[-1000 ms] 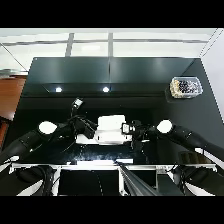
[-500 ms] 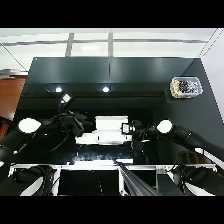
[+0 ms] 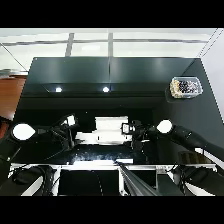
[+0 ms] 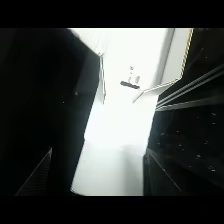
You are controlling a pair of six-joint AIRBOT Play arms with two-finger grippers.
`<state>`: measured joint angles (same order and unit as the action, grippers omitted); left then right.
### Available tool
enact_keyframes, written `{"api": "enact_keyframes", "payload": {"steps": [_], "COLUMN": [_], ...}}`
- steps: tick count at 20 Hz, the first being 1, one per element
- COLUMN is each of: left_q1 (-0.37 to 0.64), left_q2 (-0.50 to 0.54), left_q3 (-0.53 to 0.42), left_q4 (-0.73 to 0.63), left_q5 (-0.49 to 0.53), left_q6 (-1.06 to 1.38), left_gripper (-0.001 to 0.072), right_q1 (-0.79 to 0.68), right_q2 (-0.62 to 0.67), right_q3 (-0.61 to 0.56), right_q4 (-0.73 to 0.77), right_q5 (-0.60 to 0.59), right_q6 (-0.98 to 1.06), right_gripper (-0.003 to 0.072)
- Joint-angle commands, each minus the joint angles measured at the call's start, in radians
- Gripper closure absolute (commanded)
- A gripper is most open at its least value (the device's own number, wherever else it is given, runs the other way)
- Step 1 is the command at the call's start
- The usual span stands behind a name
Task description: Fold the box and place the chain.
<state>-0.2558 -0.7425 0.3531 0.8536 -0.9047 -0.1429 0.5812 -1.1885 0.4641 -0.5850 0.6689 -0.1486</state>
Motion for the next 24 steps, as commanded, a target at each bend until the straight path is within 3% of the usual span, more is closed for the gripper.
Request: {"api": "enact_keyframes", "payload": {"steps": [1,3,8,11,12,16,18,24], "left_q1": [-0.104,-0.161,-0.217,-0.226,-0.226,-0.226,-0.226,-0.226], "left_q2": [-0.042,-0.107,-0.198,-0.205,-0.205,-0.206,-0.206,-0.216], "left_q3": [-0.008,-0.007,0.002,0.002,0.002,0.002,0.002,0.002], "left_q4": [0.021,0.017,-0.095,-0.136,-0.137,-0.215,-0.226,-0.230], "left_q5": [0.127,0.155,0.196,0.199,0.198,0.194,0.195,0.174], "left_q6": [0.067,0.070,0.096,0.124,0.125,0.168,0.171,0.170], "left_gripper": [0.0027,0.0092,0.0092,0.0112,0.0199,0.0225,0.0315,0.0342], "right_q1": [0.000,0.000,0.000,0.000,0.000,0.001,0.000,0.000], "right_q2": [-0.001,-0.001,-0.001,-0.001,-0.001,-0.001,-0.001,-0.001], "right_q3": [0.000,0.000,0.000,0.000,0.000,0.000,0.000,0.000], "right_q4": [0.000,0.000,0.000,0.000,0.000,0.000,0.000,0.000], "right_q5": [0.000,0.000,0.000,0.000,0.000,0.000,0.000,0.000], "right_q6": [0.000,0.000,0.000,0.000,0.000,0.000,0.000,0.000], "right_gripper": [0.0152,0.0152,0.0152,0.0152,0.0152,0.0152,0.0152,0.0152]}}
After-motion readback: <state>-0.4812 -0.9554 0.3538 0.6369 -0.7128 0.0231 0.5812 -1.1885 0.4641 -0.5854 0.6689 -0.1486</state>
